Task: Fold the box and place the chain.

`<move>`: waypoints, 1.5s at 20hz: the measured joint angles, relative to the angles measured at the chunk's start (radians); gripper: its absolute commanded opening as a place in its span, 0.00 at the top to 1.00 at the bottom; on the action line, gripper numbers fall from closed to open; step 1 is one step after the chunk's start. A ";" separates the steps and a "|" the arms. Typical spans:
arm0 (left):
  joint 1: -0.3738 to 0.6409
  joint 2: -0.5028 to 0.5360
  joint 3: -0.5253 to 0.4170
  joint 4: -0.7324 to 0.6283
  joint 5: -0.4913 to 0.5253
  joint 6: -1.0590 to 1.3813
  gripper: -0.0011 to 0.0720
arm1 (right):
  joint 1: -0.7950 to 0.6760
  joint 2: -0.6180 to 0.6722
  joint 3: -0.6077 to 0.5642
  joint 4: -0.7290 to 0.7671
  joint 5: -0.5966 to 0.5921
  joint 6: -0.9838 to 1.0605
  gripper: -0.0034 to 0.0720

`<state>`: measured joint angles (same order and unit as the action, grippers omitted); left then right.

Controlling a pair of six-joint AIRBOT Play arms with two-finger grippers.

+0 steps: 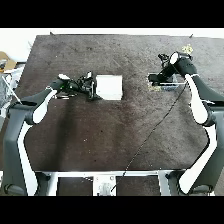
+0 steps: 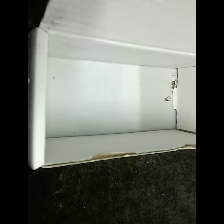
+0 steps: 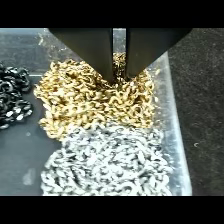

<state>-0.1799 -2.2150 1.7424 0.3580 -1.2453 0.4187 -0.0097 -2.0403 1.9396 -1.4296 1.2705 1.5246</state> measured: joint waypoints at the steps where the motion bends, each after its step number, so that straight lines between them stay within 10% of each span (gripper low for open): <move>1: 0.000 0.000 0.000 0.000 0.000 0.000 0.35 | 0.001 0.002 0.000 0.000 0.000 -0.001 0.93; 16: 0.000 0.000 0.000 0.000 0.000 0.000 0.35 | 0.048 0.404 0.000 -0.071 -0.032 -0.054 0.95; 30: 0.000 0.000 0.000 0.000 0.000 0.000 0.35 | 0.423 0.771 -0.006 -0.077 -0.525 -0.254 0.95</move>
<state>-0.1799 -2.2150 1.7424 0.3580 -1.2453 0.4187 0.4129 -1.2690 1.9339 -1.5063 0.7456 1.2701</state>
